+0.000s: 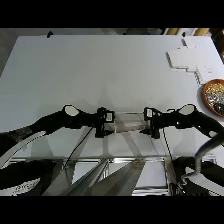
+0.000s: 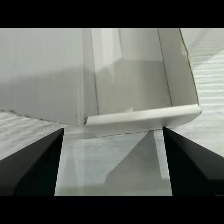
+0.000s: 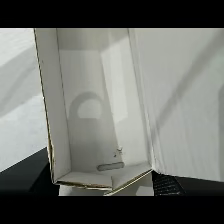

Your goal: Fold the box and place the chain.

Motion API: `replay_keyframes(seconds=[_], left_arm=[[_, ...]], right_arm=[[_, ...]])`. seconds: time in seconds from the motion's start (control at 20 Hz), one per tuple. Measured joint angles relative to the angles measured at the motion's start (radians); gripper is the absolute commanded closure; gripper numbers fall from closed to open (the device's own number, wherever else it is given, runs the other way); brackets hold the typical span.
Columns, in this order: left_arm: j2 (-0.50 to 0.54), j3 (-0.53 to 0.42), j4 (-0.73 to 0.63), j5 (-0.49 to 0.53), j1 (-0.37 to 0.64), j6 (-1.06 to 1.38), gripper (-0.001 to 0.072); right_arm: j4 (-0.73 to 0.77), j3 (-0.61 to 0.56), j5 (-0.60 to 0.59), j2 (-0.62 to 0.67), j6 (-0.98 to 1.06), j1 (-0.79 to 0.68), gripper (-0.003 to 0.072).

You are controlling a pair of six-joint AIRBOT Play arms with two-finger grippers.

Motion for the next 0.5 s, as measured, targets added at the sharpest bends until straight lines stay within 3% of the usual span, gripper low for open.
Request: replay_keyframes(seconds=[0.5], left_arm=[[-0.002, 0.0, 0.033, -0.032, -0.013, -0.032, 0.0008]], right_arm=[[0.005, -0.001, -0.003, 0.0, 0.005, 0.0, 0.0285]])
